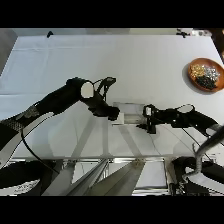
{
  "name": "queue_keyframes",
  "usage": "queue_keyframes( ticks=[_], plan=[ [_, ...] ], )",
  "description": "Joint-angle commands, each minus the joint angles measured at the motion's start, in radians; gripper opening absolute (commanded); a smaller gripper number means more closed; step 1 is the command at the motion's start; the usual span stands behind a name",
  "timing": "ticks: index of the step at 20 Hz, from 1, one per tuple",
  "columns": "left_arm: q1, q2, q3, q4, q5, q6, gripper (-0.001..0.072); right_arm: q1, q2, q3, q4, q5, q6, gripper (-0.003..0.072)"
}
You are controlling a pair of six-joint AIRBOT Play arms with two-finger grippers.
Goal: Fold the box and place the chain.
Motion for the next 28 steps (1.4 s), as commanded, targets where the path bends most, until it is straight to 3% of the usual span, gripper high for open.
queue_keyframes(
  ticks=[1,11,19,22,28],
  plan=[
    [-0.004,-0.018,0.003,-0.003,0.023,-0.007,0.0537,0.000,0.000,0.000,0.000,0.000,0.000,0.0460],
    [-0.026,-0.076,0.003,-0.029,0.072,-0.013,0.0535,0.001,0.000,0.000,0.000,0.000,0.000,0.0460],
    [-0.035,-0.080,0.003,0.037,0.091,-0.158,0.0501,0.000,0.000,0.000,0.000,0.000,0.000,0.0460],
    [-0.064,-0.078,0.003,0.121,0.092,-0.216,0.0484,0.001,0.000,0.000,0.000,0.000,0.000,0.0460],
    [-0.145,-0.078,0.003,0.196,0.187,-0.326,0.0485,0.000,0.000,0.000,0.000,0.000,0.000,0.0460]
  ],
)
